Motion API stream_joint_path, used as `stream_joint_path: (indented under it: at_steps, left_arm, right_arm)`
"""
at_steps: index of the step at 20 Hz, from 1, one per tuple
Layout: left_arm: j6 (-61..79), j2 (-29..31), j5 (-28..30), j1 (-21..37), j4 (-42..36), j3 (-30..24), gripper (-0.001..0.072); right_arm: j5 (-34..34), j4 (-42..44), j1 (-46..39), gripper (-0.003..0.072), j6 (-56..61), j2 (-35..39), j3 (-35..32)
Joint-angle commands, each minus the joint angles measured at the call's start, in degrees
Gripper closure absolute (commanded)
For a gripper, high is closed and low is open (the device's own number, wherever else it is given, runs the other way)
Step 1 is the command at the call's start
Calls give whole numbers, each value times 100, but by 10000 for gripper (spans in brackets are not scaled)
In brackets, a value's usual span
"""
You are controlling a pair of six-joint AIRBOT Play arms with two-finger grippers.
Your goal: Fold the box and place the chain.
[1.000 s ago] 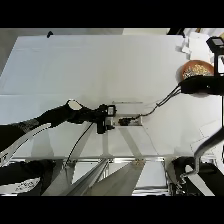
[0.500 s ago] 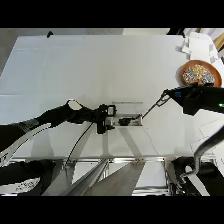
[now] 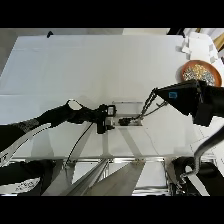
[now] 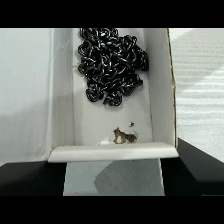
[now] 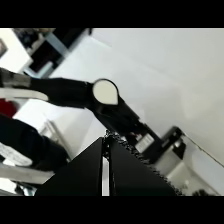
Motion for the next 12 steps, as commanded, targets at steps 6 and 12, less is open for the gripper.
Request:
stream_joint_path:
  at_steps: [6, 12]
  left_arm:
    - [0, 4, 2, 2, 2, 4, 439]
    - [0, 4, 2, 2, 2, 4, 439]
  right_arm:
    - [-212, 275, 59, 673, -437, -535, 4]
    - [-656, -1351, 1611, 673, -426, -1534, 4]
